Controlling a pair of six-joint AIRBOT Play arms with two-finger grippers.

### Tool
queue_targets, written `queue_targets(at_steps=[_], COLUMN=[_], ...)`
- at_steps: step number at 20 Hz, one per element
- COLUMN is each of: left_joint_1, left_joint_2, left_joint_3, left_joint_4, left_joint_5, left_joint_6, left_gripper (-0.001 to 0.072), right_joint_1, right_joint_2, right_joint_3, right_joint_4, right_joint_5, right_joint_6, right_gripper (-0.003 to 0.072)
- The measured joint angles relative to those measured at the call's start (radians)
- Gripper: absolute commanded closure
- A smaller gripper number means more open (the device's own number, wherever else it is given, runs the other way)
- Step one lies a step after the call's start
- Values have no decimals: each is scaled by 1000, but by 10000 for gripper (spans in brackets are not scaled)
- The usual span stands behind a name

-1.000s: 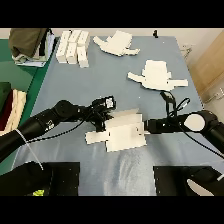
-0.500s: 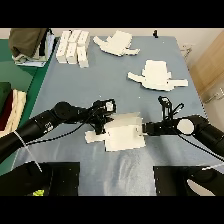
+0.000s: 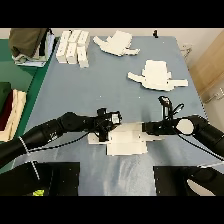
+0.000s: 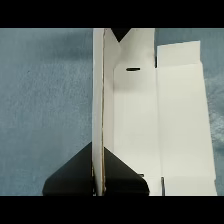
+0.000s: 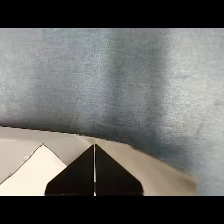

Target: Fold the box.

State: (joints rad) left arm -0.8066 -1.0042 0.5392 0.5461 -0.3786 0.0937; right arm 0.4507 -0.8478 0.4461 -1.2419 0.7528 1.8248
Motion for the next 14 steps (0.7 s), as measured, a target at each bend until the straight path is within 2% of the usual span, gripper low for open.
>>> queue_targets(at_steps=[6, 14], left_joint_1=[-23, 91], left_joint_2=[27, 23], left_joint_3=[-6, 73], left_joint_4=[35, 96], left_joint_5=[44, -72], left_joint_6=[-7, -5], left_gripper=[695, 695], right_joint_1=[0, 0], right_joint_2=[10, 57], right_joint_3=[4, 114], right_joint_4=[-1, -186], right_joint_5=[3, -2], right_joint_6=[2, 158], right_gripper=[683, 683])
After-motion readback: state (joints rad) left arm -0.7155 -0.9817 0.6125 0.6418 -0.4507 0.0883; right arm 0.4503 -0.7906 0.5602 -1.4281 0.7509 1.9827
